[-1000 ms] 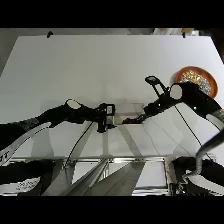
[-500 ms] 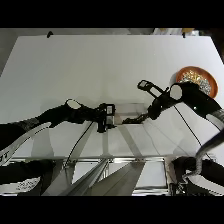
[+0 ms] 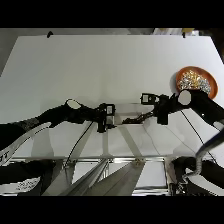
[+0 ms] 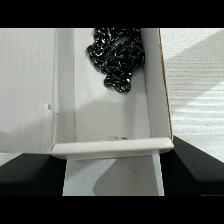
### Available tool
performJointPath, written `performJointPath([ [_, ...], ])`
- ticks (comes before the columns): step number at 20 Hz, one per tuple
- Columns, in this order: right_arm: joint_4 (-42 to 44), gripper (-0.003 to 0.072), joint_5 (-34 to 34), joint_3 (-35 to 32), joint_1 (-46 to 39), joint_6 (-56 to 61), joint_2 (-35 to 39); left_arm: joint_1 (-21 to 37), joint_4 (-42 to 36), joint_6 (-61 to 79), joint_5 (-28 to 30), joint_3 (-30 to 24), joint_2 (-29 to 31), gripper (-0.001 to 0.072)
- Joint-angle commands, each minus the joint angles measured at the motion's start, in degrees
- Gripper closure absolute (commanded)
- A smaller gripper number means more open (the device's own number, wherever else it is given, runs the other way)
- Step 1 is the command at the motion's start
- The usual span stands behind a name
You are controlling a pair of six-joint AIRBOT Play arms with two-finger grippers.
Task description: Fold the box and place the chain.
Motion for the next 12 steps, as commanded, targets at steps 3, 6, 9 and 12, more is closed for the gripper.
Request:
performJointPath([
  [3,4.81,0.0512,-4.37,-1.46,-0.90,-5.70,0.35,-0.04,0.02,0.02,0.00,0.00,0.04,0.0315],
  [6,4.81,0.0499,-3.69,-1.46,-0.90,-5.70,0.26,-0.04,0.02,0.02,0.00,0.00,0.04,0.0315],
  [9,4.90,0.0426,-3.13,-1.46,-0.90,-5.73,0.20,-0.04,0.02,0.02,0.00,0.00,0.04,0.0315],
  [12,7.61,0.0412,-3.50,-1.49,-0.90,-10.23,-1.07,-0.04,0.02,0.02,0.00,0.00,0.04,0.0315],
])
